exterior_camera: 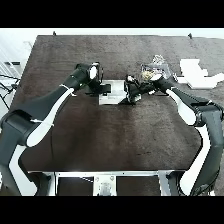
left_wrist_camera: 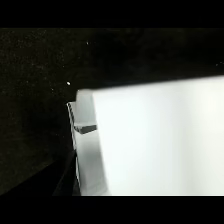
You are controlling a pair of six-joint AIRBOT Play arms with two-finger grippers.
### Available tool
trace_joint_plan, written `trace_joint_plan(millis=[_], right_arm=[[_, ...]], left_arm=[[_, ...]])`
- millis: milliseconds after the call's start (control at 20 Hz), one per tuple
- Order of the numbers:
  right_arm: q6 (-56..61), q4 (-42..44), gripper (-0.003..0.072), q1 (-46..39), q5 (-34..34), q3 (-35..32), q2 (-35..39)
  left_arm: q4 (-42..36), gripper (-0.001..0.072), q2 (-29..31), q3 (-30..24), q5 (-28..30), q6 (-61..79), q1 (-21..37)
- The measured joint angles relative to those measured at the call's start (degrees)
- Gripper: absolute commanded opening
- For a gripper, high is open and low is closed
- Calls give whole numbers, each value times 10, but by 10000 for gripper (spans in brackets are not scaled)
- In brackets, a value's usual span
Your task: Fold the box and place the chain.
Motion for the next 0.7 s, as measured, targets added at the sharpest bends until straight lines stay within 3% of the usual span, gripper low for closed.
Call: trace_joint_plan(millis=[200, 700], right_arm=[[0, 0, 594, 0, 0, 0, 0], [0, 0, 593, 0, 0, 0, 0]], left_arm=[[16, 428, -24, 38, -36, -5, -1], [70, 428, -37, 53, -76, -13, -1]])
